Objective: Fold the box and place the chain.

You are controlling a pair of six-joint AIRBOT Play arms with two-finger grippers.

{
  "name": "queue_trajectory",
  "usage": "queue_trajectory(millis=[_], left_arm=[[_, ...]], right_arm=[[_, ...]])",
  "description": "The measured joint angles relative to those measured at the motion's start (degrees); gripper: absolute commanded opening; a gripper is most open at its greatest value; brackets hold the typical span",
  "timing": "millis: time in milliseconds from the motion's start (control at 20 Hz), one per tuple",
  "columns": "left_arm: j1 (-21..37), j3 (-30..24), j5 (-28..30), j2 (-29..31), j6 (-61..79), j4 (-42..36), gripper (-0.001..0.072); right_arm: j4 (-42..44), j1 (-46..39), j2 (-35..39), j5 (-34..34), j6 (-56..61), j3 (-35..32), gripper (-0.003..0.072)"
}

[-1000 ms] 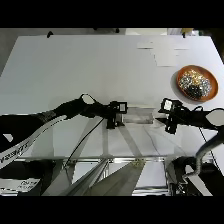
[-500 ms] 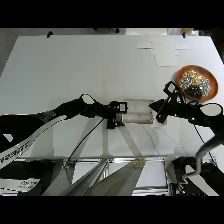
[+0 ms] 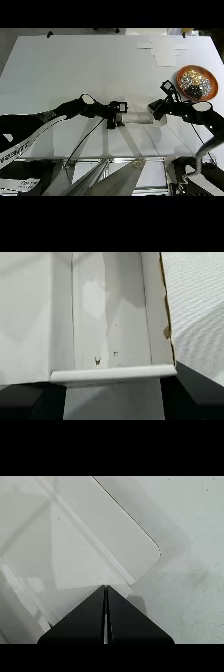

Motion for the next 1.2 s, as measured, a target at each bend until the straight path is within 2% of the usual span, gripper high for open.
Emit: queue_trajectory(millis=[150, 300, 550, 700, 800, 1000, 1200], left_arm=[[0.00, 0.00, 0.00, 0.00, 0.11, 0.00, 0.0207], [0.00, 0.00, 0.00, 0.00, 0.15, 0.02, 0.0207], [0.00, 0.00, 0.00, 0.00, 0.15, 0.02, 0.0207], [0.00, 0.00, -0.02, 0.00, 0.13, 0.02, 0.0207], [0.00, 0.00, -0.02, 0.00, 0.13, 0.02, 0.0207], [0.00, 0.00, 0.00, 0.00, 0.13, 0.02, 0.0207], [0.00, 0.00, -0.02, 0.00, 0.13, 0.02, 0.0207]], right_arm=[[-1.55, 0.00, 1.62, 0.52, 0.35, 0.72, 0.0023], [-4.68, 0.00, 4.92, 3.91, 4.55, 2.75, 0.0023], [-16.57, 0.00, 11.89, 15.23, 15.47, 4.83, 0.0022], [-25.05, 0.00, 14.01, 22.84, 17.29, 5.14, 0.0022], [-29.44, 0.00, 14.62, 25.51, 15.93, 5.22, 0.0022], [-32.92, 0.79, 15.08, 28.48, 11.89, 5.27, 0.0024], [-34.45, 4.15, 15.21, 28.04, 10.47, 5.27, 0.0023]])
